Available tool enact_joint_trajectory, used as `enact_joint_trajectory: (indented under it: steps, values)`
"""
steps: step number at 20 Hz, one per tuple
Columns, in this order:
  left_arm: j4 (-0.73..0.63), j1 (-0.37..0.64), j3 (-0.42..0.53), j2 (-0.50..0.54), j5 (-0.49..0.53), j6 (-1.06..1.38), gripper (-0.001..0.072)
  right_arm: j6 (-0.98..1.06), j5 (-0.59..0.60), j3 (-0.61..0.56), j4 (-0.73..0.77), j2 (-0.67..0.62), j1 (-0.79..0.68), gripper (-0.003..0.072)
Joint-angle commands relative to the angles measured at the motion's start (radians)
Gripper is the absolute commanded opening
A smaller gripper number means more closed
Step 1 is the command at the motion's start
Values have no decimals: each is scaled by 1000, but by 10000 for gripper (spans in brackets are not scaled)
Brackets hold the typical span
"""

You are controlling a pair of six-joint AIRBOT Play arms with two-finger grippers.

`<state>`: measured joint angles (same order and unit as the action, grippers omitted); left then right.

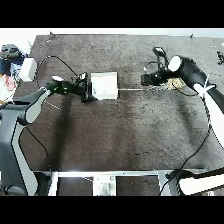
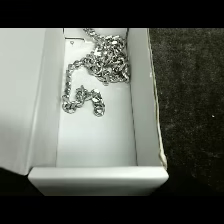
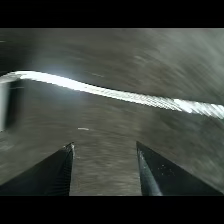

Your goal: Fold the box and place the chain.

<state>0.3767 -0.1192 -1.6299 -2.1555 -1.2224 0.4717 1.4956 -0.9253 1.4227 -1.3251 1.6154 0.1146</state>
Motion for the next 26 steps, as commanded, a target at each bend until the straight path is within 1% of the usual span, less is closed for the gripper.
enact_joint_trajectory:
  steps: [1,3,13,14,15,16,17,18,19,22,26]
  values:
    - [0,1,0,0,0,0,217,150,177,-141,6,-2,-74,444]
    - [0,0,0,0,0,0,217,206,267,-166,6,22,-83,443]
    - [0,0,0,0,0,0,218,319,480,-167,39,127,-82,442]
    - [0,1,0,0,0,0,217,319,488,-167,59,134,-82,328]
    - [0,1,0,0,0,0,217,319,494,-167,70,139,-82,192]
    - [0,1,0,0,0,0,217,319,499,-167,74,141,-82,152]
    - [0,0,0,0,0,0,217,319,504,-167,74,140,-82,151]
    - [0,0,0,0,0,0,218,317,504,-166,73,138,-82,62]
    - [0,1,0,0,0,0,218,315,498,-167,74,127,-79,12]
    - [0,1,0,0,0,0,217,262,484,-167,74,43,-29,11]
    - [0,1,0,0,0,0,218,220,497,-166,73,-143,99,12]
